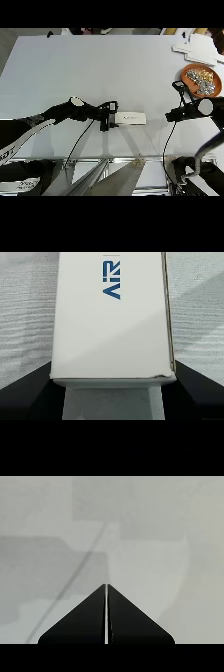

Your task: Fold the box and place the chain.

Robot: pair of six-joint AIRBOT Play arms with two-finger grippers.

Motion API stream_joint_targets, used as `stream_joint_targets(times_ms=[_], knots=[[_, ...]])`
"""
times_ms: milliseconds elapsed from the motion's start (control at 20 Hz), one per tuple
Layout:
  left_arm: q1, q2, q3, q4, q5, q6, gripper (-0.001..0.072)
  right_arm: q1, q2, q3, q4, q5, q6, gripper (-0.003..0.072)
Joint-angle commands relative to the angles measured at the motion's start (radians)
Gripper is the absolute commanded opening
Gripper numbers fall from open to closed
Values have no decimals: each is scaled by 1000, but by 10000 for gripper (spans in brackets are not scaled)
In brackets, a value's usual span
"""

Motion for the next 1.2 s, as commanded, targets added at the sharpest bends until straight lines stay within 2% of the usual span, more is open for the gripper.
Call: stream_joint_targets(times_ms=[0, 300, 400, 500, 700, 850, 1050, 1150], knots=[[0, 0, 0, 0, 0, 0, 83, -2, 0, 0, -6, 4, 6, 18], [3, 7, 0, -6, -24, 10, 83, -2, 0, 0, -6, 4, 6, 18], [30, 47, 0, 1, -15, 3, 83, -2, 0, 0, -6, 4, 6, 18], [90, 137, 0, 45, -14, -50, 83, -2, 0, 0, -6, 4, 6, 18], [304, 376, 0, 202, 14, -357, 84, -2, 0, 0, -6, 4, 6, 18], [518, 532, 0, 406, 38, -655, 93, -2, 0, 0, -6, 4, 6, 18], [791, 658, 0, 758, 23, -1009, 92, -2, 0, 0, -6, 4, 6, 18], [912, 666, 0, 852, 23, -1168, 92, -2, 0, 0, -6, 4, 6, 18]])
